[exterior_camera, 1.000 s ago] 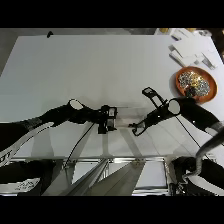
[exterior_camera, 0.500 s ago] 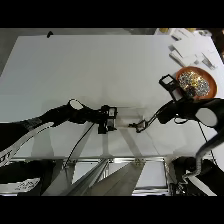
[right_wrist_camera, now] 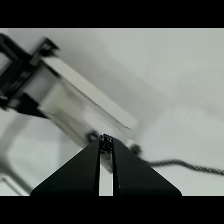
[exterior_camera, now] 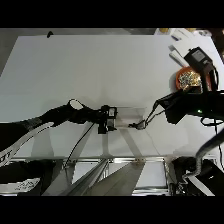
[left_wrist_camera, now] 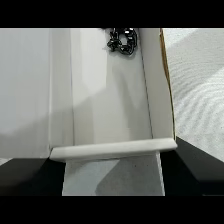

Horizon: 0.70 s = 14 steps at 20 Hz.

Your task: Fold the box and place the chain.

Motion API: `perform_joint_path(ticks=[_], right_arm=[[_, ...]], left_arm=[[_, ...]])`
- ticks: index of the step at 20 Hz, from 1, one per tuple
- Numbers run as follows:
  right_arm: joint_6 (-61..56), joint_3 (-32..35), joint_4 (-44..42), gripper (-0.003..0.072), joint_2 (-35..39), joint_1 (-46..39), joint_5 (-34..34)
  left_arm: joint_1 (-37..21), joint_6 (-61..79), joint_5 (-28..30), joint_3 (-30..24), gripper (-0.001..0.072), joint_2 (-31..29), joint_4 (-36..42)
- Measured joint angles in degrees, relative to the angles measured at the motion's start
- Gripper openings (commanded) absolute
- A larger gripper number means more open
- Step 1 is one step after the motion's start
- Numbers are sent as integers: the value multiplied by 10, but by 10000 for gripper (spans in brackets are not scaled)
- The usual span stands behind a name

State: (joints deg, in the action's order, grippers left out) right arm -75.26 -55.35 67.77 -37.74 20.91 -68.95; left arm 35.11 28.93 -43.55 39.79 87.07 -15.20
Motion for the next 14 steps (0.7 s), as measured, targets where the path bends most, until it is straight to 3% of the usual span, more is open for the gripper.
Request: perform_joint_path(ticks=[7,14], right_arm=[[51,-19,-138,18,0,0,51],[87,-20,-167,18,-28,0,52]], left_arm=[[0,0,0,0,9,0,0],[0,0,0,0,9,0,0]])
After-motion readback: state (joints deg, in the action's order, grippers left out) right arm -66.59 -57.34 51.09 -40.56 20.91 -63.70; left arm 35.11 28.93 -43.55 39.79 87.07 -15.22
